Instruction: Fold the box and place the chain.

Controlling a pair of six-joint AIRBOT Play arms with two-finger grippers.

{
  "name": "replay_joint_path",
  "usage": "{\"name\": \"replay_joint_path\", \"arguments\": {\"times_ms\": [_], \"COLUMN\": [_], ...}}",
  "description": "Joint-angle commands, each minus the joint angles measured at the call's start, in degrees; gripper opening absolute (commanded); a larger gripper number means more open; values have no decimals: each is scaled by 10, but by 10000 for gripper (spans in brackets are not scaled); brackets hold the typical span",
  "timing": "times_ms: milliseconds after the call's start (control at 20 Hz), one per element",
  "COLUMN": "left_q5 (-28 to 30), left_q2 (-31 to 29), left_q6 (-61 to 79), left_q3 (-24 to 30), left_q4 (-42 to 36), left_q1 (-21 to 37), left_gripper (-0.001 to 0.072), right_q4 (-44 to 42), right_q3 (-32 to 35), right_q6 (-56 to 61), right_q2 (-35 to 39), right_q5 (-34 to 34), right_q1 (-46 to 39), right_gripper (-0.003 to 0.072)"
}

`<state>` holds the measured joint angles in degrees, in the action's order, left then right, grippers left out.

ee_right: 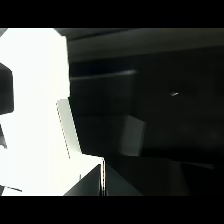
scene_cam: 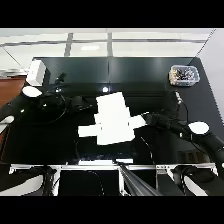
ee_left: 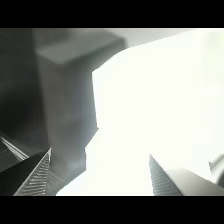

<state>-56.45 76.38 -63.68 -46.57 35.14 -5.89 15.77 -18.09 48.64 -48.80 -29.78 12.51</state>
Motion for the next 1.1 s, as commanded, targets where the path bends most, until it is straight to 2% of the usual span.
{"name": "replay_joint_path", "arguments": {"times_ms": [0, 200, 400, 500, 550, 650, 750, 800, 850, 900, 950, 1000, 1050], "left_q5": [-79, -200, -231, -275, -299, -308, -314, -323, -329, -329, -327, -325, -325], "left_q2": [97, 176, 218, 232, 239, 248, 249, 249, 249, 249, 249, 249, 249], "left_q6": [-2, 63, 126, 161, 172, 175, 208, 232, 251, 263, 273, 276, 277], "left_q3": [-47, -74, -97, -118, -129, -151, -171, -178, -183, -187, -189, -191, -194], "left_q4": [-29, -76, -106, -105, -101, -70, -43, -43, -43, -40, -40, -40, -40], "left_q1": [-10, -28, -48, -48, -48, -54, -64, -70, -73, -75, -75, -75, -74], "left_gripper": [706, 705, 705, 701, 694, 652, 517, 413, 291, 114, 59, 36, 25], "right_q4": [-7, -7, -7, -7, -7, -7, -7, -7, -7, -6, -4, 8, 26], "right_q3": [7, 7, 7, 7, 7, 7, 7, 7, 7, 7, 7, 5, -3], "right_q6": [4, 4, 4, 4, 4, 4, 4, 4, 4, 3, -4, -4, -4], "right_q2": [3, 3, 3, 3, 3, 3, 3, 3, 3, 3, 3, 3, 3], "right_q5": [31, 29, 26, 17, 15, 14, 14, 14, 14, 14, 14, 14, 0], "right_q1": [42, 42, 42, 42, 42, 42, 42, 42, 42, 42, 42, 40, 34], "right_gripper": [16, 16, 16, 16, 16, 16, 16, 16, 16, 18, 97, 482, 712]}}
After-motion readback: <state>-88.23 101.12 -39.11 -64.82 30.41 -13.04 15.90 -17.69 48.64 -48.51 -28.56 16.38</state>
